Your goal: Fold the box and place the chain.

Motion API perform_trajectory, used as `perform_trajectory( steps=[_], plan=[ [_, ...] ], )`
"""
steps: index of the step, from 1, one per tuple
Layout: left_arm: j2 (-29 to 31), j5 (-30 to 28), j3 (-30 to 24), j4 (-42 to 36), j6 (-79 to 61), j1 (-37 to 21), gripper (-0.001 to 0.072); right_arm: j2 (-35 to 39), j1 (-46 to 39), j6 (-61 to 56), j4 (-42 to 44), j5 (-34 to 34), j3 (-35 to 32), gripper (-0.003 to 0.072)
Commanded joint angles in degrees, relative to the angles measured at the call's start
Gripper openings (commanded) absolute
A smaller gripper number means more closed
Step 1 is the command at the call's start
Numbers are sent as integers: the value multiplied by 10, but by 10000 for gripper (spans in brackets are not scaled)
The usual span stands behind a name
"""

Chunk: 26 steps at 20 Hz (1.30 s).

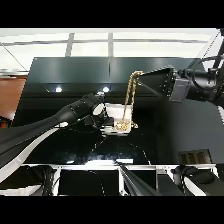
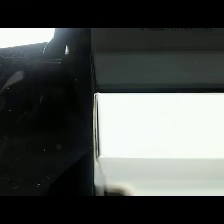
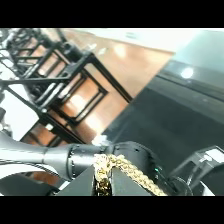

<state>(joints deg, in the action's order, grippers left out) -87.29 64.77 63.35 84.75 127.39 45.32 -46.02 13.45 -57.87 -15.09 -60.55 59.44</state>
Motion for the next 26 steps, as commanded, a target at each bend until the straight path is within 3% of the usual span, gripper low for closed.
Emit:
perform_trajectory(
  steps=[1, 7, 8, 9, 10, 12, 15, 17, 18, 19, 22, 26],
  plan=[
    [0, 0, 0, 0, 0, 0, 29, -15, 24, -7, -22, 0, -15, 14],
    [0, 0, 0, 0, 0, 0, 29, -66, 75, -48, -154, 70, -142, 19],
    [0, 0, 0, 0, 0, 0, 29, -70, 70, -65, -183, 74, -153, 155],
    [0, 0, 0, 0, 0, 0, 29, -70, 63, -71, -209, 67, -154, 417],
    [0, 0, 0, 0, 0, 0, 29, -68, 48, -70, -226, 53, -151, 511],
    [0, 0, 0, 0, 0, 0, 29, -65, -1, -66, -273, 21, -147, 510],
    [0, 0, 0, 0, 0, 0, 29, -66, -18, -58, -424, 27, -184, 510],
    [0, 0, 0, 0, 0, 0, 29, -67, -3, -5, -435, 93, -255, 512],
    [0, 0, 0, 0, 0, 0, 29, -68, 10, 23, -435, 138, -288, 552],
    [0, 0, 0, 0, 0, 0, 29, -69, 27, 54, -435, 189, -319, 714],
    [0, 0, 0, 0, 0, 0, 29, -81, 81, 143, -435, 310, -366, 712],
    [0, 0, 0, 0, 0, 0, 29, -110, 135, 281, -434, 380, -368, 705]
  ],
)
